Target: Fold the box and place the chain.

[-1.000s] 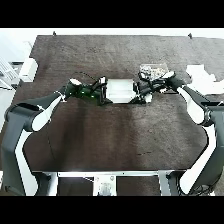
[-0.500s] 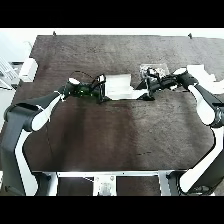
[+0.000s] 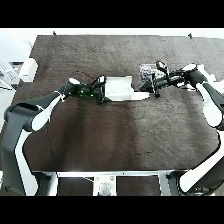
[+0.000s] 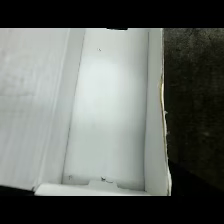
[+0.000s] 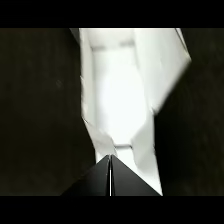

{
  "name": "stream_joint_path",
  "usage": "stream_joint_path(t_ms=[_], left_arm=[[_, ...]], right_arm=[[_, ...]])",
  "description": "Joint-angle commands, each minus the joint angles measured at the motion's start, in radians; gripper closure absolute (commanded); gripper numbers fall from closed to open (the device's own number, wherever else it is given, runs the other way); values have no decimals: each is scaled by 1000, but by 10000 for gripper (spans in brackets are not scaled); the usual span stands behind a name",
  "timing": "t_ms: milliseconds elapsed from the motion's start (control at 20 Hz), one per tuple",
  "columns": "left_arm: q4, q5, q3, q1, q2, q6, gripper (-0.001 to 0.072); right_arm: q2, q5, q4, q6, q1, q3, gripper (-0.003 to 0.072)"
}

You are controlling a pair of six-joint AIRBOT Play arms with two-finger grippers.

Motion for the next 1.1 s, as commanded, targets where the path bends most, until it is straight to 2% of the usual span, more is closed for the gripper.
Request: stream_joint_path(t_ms=[0,100,450,850,1050], left_arm=[[0,-2,0,-1,-1,0,244],[0,-2,-1,-1,-1,0,243],[1,-3,-1,-1,-1,-3,243],[3,-11,-1,-1,-1,-2,243],[3,-11,-1,-1,-1,-2,243]], right_arm=[[6,87,112,0,32,0,673],[6,58,146,27,59,1,673],[5,-172,142,172,141,2,674],[5,-401,101,283,158,3,675],[-21,-426,40,359,163,42,675]])
